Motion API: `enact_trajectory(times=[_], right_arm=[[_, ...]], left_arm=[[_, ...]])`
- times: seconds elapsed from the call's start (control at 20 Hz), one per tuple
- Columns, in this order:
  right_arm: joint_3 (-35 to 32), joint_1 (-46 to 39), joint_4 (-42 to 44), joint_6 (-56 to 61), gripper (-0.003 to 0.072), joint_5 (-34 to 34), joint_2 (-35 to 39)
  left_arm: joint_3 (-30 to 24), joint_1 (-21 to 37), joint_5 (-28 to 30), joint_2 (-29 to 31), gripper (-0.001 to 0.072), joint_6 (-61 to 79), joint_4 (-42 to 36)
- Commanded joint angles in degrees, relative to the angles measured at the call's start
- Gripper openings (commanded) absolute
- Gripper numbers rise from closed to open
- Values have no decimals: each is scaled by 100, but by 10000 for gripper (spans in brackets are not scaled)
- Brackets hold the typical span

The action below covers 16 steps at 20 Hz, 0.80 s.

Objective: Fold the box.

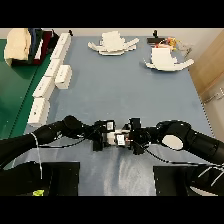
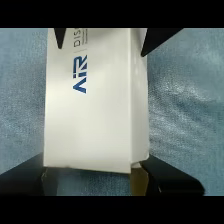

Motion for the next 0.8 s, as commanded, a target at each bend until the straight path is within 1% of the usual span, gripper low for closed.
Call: enact_trajectory(times=[0.0,0.35,0.45,0.55,0.65,0.75], right_arm=[[4,9,-153,0,523,-26,144],[7,9,-269,2,523,-59,214],[4,9,-269,0,501,-59,203],[4,9,-264,0,497,-57,122],[4,9,-173,-2,276,-24,2],[4,9,59,-61,270,37,-48]], left_arm=[[2,-2,-20,0,304,9,9],[2,-2,-20,0,304,9,9],[2,0,-20,0,303,9,7],[2,-2,-20,0,303,9,9],[2,-2,-20,0,303,9,9],[2,-2,-20,0,304,9,9]])
